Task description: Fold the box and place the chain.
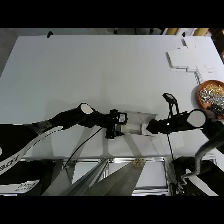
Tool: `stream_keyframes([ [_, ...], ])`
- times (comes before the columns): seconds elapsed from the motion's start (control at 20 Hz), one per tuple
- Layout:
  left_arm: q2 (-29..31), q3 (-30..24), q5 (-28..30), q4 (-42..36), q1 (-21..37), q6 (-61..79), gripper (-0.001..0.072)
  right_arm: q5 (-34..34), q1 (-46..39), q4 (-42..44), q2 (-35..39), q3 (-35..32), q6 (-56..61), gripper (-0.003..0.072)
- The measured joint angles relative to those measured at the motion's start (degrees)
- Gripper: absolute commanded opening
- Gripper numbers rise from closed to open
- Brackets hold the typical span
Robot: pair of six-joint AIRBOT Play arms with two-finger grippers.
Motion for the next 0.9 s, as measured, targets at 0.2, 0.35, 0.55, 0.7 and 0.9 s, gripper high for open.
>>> stream_keyframes([
  [0.2,0.0,0.0,-0.13,-0.04,-0.02,0.0,0.0345,-4.02,6.08,-4.22,-2.47,0.04,10.29,0.0383],
  [0.35,0.0,0.0,-0.13,-0.04,0.0,0.02,0.0345,-4.87,9.57,-7.72,-4.83,1.09,16.5,0.0383],
  [0.55,0.0,0.02,-0.02,-0.04,0.0,0.0,0.0345,-5.33,13.05,-12.92,-7.74,3.67,23.82,0.0355],
  [0.7,0.0,0.0,-0.09,-0.02,0.0,0.02,0.0345,-5.51,15.17,-15.63,-9.73,4.48,27.28,0.0291],
  [0.9,0.0,0.0,-0.11,0.0,0.0,0.02,0.0345,-5.29,17.4,-17.9,-12.13,4.85,30.12,0.0124],
])
